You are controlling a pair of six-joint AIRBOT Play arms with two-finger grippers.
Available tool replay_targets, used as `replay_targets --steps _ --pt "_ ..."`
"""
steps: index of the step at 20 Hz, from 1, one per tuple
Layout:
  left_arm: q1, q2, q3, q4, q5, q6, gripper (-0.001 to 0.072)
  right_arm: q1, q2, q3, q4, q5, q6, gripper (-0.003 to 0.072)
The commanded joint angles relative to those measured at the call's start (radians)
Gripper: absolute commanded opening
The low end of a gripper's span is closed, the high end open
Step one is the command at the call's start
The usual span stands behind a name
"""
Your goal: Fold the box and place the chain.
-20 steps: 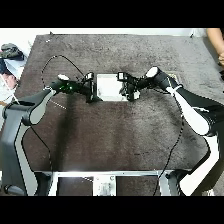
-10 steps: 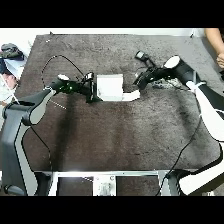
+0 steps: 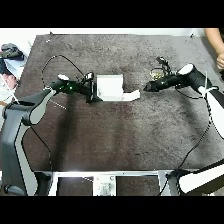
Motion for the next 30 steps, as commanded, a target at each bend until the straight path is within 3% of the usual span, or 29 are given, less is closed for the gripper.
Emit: replay_targets --steps 1,6,7,8,9,15,16,17,20,30 --pt "0.000 0.000 0.000 0.000 0.000 0.000 0.0514 0.013 -0.015 -0.051 0.051 -0.050 0.028 0.0011" --pt "0.000 0.000 0.000 0.000 0.000 0.000 0.0515 0.067 -0.097 -0.051 0.165 -0.021 -0.021 0.0011" --pt "0.000 0.000 0.000 0.000 0.000 0.000 0.0515 0.074 -0.105 -0.051 0.216 -0.005 -0.050 0.0045" --pt "0.000 0.000 0.000 0.000 0.000 0.000 0.0515 0.078 -0.105 -0.051 0.259 0.006 -0.068 0.0238" --pt "0.000 0.000 0.000 0.000 0.000 0.000 0.0515 0.081 -0.103 -0.051 0.304 0.023 -0.094 0.0295" --pt "0.000 0.000 0.000 0.000 0.000 0.000 0.0514 0.095 -0.093 -0.032 0.372 0.048 -0.102 0.0300" --pt "0.000 0.000 0.000 0.000 0.000 0.000 0.0515 0.103 -0.093 -0.019 0.371 0.051 -0.089 0.0435" --pt "0.000 0.000 0.000 0.000 0.000 0.000 0.0515 0.113 -0.093 0.000 0.367 0.060 -0.080 0.0505" --pt "0.000 0.000 0.000 0.000 0.000 0.000 0.0515 0.150 -0.093 0.042 0.360 0.058 -0.035 0.0506" --pt "0.000 0.000 0.000 0.000 0.000 0.000 0.0515 0.261 -0.095 0.158 0.015 0.032 0.218 0.0505"
